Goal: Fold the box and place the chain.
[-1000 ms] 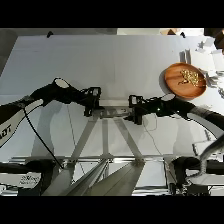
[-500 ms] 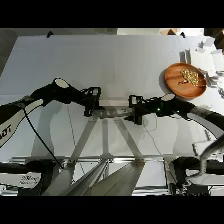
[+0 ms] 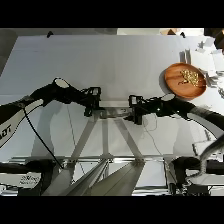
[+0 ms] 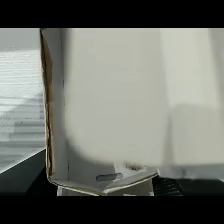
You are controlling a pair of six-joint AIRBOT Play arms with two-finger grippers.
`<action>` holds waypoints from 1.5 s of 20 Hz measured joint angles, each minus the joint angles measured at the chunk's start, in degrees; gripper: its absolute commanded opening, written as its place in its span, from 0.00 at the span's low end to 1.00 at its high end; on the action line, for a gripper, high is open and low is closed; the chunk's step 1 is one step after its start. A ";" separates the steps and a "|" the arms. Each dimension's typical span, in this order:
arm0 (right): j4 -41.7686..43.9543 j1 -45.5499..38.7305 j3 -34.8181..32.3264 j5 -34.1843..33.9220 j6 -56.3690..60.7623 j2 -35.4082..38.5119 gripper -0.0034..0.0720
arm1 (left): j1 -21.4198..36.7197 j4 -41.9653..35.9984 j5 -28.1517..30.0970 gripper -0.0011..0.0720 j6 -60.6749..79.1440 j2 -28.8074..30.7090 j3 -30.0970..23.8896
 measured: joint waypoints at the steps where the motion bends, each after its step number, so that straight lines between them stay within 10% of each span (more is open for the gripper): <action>1: 0.00 0.00 0.00 0.00 0.02 0.00 0.72 | 0.00 0.13 0.04 0.55 0.00 0.04 0.00; 13: 0.07 -0.02 0.02 -0.22 0.28 0.00 0.72 | 6.23 7.21 -1.70 0.55 -6.71 11.56 -0.02; 14: 0.07 -0.02 0.02 -0.20 0.26 0.00 0.72 | 6.91 8.98 -2.38 0.50 -8.00 12.94 -0.02; 16: 0.04 -0.02 0.02 -0.15 0.24 0.00 0.72 | 7.72 11.91 -3.61 0.03 -10.69 15.26 -0.02; 24: 0.02 -0.02 0.02 -0.07 0.20 0.00 0.72 | 2.97 14.86 -16.46 0.02 -20.26 17.31 -0.13; 30: 0.02 -0.02 0.02 -0.04 0.20 0.00 0.72 | -3.96 7.89 -5.51 0.03 -23.41 14.88 -0.28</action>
